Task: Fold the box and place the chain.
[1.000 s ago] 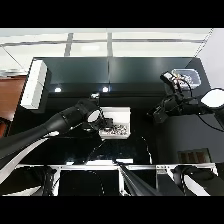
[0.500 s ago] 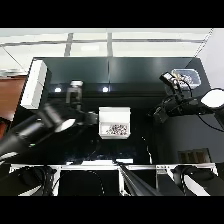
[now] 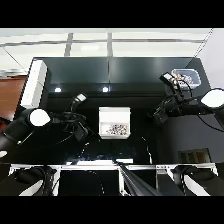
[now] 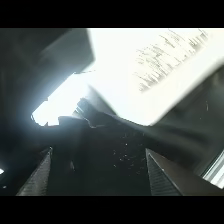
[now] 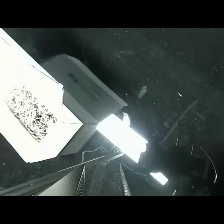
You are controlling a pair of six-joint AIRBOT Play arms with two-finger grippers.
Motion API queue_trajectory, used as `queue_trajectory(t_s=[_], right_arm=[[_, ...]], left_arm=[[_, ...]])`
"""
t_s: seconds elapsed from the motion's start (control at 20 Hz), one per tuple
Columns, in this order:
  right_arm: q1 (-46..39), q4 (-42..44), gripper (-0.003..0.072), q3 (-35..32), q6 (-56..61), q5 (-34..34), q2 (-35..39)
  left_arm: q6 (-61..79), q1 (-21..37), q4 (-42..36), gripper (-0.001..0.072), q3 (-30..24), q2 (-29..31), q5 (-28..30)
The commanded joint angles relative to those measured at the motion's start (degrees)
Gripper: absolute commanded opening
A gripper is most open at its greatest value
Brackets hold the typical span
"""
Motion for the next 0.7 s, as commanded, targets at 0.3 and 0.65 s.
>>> queue_trajectory(t_s=[0.3,0.65], right_arm=[[0.1,3.1,0.0267,-0.1,0.5,0.4,0.0],[0.1,3.7,0.0267,-0.1,1.2,0.2,-0.1]], left_arm=[[61.2,2.2,-18.5,0.0713,1.9,-19.7,1.3],[62.7,2.2,-21.3,0.0713,2.7,-23.0,2.6]])
